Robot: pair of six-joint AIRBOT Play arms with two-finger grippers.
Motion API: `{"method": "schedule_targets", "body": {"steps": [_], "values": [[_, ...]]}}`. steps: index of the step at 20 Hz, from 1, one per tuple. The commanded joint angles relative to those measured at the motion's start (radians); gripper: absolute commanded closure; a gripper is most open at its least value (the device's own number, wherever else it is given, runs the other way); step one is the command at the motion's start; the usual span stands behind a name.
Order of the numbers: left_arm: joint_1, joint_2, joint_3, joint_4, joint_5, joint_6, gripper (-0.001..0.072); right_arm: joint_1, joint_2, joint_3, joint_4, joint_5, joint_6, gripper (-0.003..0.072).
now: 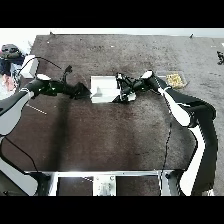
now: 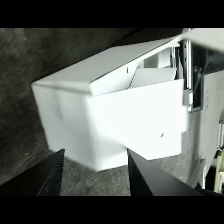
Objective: Fold the box and place the chain.
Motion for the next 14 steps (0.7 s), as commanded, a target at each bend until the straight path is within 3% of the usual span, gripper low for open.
{"method": "schedule_targets", "body": {"steps": [1, 9, 14], "values": [[-0.027, 0.000, 0.059, 0.066, 0.002, -0.074, 0.0270, 0.001, 0.000, 0.001, 0.000, 0.000, 0.000, 0.0328], [-0.125, 0.000, 0.190, 0.328, 0.041, -0.371, 0.0271, 0.001, 0.000, 0.001, 0.000, 0.000, 0.000, 0.0328], [-0.195, -0.001, 0.210, 0.435, 0.098, -0.533, 0.0270, 0.001, 0.000, 0.001, 0.000, 0.000, 0.000, 0.0328]]}}
